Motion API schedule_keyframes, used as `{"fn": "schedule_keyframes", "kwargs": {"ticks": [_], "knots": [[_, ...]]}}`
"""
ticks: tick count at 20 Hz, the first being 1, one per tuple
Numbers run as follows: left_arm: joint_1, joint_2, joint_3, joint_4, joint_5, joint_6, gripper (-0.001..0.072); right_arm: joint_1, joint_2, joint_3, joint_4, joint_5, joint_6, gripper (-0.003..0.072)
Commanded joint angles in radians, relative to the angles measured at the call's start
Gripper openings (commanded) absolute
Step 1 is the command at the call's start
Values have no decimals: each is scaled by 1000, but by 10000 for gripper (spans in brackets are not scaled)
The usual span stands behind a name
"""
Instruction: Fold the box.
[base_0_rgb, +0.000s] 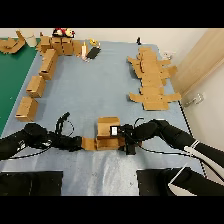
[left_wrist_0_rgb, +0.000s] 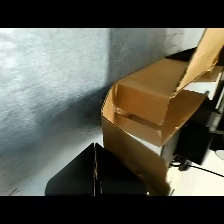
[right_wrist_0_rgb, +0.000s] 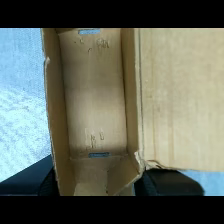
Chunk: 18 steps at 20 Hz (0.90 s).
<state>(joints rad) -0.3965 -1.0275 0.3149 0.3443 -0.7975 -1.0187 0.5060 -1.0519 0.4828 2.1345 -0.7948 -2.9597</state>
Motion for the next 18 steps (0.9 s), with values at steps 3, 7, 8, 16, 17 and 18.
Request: {"fn": "schedule_keyframes", "kwargs": {"ticks": [3,7,8,16,17,18], "knots": [[-8,-5,6,-138,-24,113,13,0,0,0,0,0,0,502],[-8,-5,9,-142,-24,112,15,0,0,0,0,0,0,503],[-8,-5,9,-142,-24,113,15,0,0,0,0,0,0,503],[-8,-6,9,-140,-40,113,343,0,0,0,0,0,0,502],[-8,-6,9,-143,-51,111,344,0,0,0,0,0,0,502],[-8,-6,9,-144,-67,109,351,0,0,0,0,0,0,502]]}}
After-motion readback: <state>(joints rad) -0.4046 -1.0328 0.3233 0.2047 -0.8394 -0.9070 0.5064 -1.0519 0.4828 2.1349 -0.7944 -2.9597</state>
